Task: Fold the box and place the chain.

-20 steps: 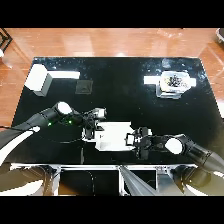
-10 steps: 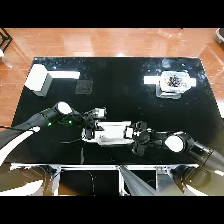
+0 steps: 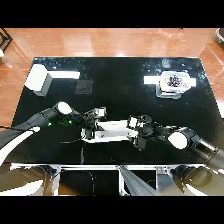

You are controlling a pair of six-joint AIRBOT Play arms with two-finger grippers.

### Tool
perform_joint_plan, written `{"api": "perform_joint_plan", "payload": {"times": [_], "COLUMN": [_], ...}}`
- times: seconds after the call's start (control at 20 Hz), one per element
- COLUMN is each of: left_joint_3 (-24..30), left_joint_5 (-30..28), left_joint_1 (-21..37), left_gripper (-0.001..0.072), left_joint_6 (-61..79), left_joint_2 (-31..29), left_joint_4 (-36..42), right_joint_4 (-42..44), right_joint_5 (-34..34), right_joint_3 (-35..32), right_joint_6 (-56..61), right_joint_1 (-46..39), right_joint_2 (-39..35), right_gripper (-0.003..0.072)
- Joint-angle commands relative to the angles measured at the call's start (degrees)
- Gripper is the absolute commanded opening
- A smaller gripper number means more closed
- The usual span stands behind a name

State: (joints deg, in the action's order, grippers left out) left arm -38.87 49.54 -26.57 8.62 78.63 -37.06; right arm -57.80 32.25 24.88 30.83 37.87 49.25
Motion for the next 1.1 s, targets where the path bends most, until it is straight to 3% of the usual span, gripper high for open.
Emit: {"api": "perform_joint_plan", "payload": {"times": [0.0, 0.4, 0.75, 1.05], "left_joint_3": [0.0, 0.0, 0.0, 0.0], "left_joint_5": [0.02, -1.29, -1.79, -2.05], "left_joint_1": [-0.04, -0.22, -0.44, -0.44], "left_gripper": [0.0015, 0.0015, 0.0015, 0.0015], "left_joint_6": [-0.07, -0.15, -1.4, -1.4], "left_joint_2": [0.0, 0.0, 0.0, 0.0], "left_joint_4": [0.0, 0.11, 0.02, 0.02], "right_joint_4": [-1.22, 14.47, 24.09, 26.29], "right_joint_5": [1.9, 4.13, 5.27, 8.92], "right_joint_3": [0.22, 0.42, 0.42, 0.42], "right_joint_6": [-1.27, -20.35, -30.16, -34.38], "right_joint_1": [0.44, -4.44, -6.93, -7.63], "right_joint_2": [-0.2, 3.26, 5.01, 6.82], "right_gripper": [0.0701, 0.0701, 0.0701, 0.0701]}}
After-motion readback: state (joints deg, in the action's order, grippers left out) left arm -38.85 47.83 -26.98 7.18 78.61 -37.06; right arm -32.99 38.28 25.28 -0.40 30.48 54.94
